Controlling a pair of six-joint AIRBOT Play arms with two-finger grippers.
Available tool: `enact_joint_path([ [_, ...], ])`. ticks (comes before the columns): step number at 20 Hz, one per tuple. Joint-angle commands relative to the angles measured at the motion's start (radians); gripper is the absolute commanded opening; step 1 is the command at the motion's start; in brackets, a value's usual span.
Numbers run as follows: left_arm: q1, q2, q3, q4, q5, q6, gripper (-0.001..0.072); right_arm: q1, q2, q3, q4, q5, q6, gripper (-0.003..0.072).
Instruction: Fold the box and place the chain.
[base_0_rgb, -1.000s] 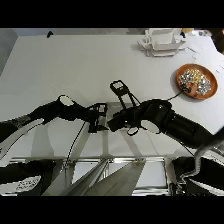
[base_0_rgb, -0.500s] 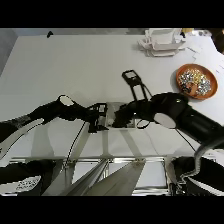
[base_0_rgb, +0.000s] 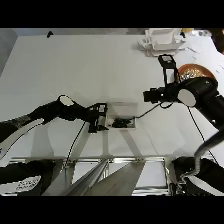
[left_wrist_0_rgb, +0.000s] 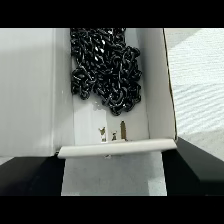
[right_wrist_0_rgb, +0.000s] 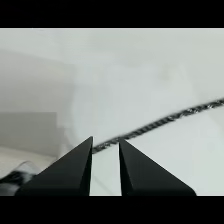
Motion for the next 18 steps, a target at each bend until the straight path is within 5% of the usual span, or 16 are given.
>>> enact_joint_path([
  [1,0.001,0.001,0.001,0.000,0.000,0.000,0.0192,-0.087,-0.078,-0.001,-0.023,0.029,0.000,0.0259],
  [3,0.001,0.001,0.001,0.000,0.000,0.000,0.0192,-0.108,-0.127,-0.002,-0.023,0.030,0.000,0.0320],
  [11,0.001,0.001,0.001,0.000,0.000,0.000,0.0192,-0.113,-0.311,-0.002,-0.045,0.073,0.023,0.0318],
  [18,0.001,0.001,0.001,0.000,0.000,0.000,0.0192,-0.113,-0.343,-0.002,-0.038,0.019,0.023,0.0292],
])
